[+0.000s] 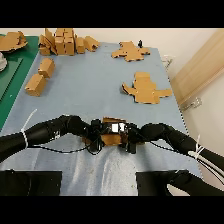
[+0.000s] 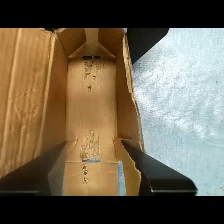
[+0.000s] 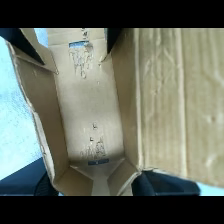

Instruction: Fold the box.

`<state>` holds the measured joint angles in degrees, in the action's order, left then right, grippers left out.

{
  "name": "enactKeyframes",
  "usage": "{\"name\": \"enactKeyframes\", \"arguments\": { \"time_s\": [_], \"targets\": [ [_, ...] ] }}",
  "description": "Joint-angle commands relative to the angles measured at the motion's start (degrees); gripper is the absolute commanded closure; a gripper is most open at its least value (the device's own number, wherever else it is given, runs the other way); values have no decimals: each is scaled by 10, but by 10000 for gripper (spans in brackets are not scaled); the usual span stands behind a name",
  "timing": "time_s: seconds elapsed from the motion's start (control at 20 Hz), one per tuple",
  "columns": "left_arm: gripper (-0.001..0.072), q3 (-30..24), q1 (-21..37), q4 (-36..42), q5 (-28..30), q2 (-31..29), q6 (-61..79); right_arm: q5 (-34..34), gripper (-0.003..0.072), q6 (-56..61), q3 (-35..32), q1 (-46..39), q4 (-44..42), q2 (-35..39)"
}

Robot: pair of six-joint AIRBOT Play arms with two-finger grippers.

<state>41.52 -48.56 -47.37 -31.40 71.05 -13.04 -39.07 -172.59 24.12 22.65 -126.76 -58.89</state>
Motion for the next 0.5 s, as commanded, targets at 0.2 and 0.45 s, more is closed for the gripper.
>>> {"name": "enactKeyframes", "arguments": {
  "time_s": [0.2,0.45],
  "targets": [
    [698,0,0,-136,-46,-49,-172,0,191,1,0,0,-1,0],
    [698,0,0,-337,-165,-193,-485,0,191,1,0,0,-1,0]
  ]
}}
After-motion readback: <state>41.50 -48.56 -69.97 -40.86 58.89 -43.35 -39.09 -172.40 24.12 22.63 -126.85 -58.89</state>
